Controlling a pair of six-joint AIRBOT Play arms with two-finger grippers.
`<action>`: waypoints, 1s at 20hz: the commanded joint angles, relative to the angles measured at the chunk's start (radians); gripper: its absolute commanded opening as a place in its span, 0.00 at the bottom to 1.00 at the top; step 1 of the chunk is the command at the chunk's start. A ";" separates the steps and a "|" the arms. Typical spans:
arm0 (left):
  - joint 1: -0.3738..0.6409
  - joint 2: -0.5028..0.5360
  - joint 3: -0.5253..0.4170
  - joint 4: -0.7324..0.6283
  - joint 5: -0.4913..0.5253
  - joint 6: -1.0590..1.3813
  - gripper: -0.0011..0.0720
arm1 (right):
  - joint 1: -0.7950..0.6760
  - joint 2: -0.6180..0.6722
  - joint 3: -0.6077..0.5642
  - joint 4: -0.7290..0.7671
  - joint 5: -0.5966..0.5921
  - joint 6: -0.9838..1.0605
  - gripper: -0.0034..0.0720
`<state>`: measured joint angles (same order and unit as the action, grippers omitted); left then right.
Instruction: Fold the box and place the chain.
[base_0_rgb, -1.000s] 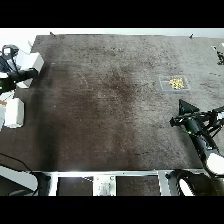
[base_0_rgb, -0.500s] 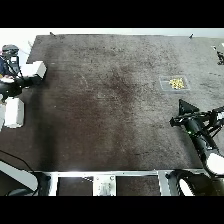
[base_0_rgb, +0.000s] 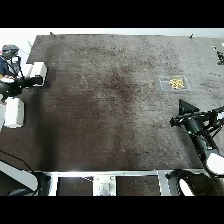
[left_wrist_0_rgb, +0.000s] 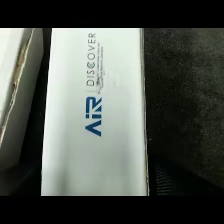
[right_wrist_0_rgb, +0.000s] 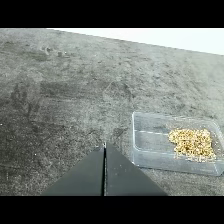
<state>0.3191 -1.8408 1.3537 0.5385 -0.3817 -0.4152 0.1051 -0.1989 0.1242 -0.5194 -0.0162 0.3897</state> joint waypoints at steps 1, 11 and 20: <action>0.001 0.055 0.004 0.000 -0.008 0.004 0.97 | 0.000 -0.001 0.000 0.000 0.000 0.000 0.06; 0.001 0.447 0.003 -0.019 -0.196 0.005 0.03 | 0.000 -0.001 0.000 0.000 -0.027 0.000 0.06; -0.195 0.993 -0.403 -0.128 0.189 0.144 0.02 | 0.000 -0.001 0.000 0.000 -0.029 0.000 0.06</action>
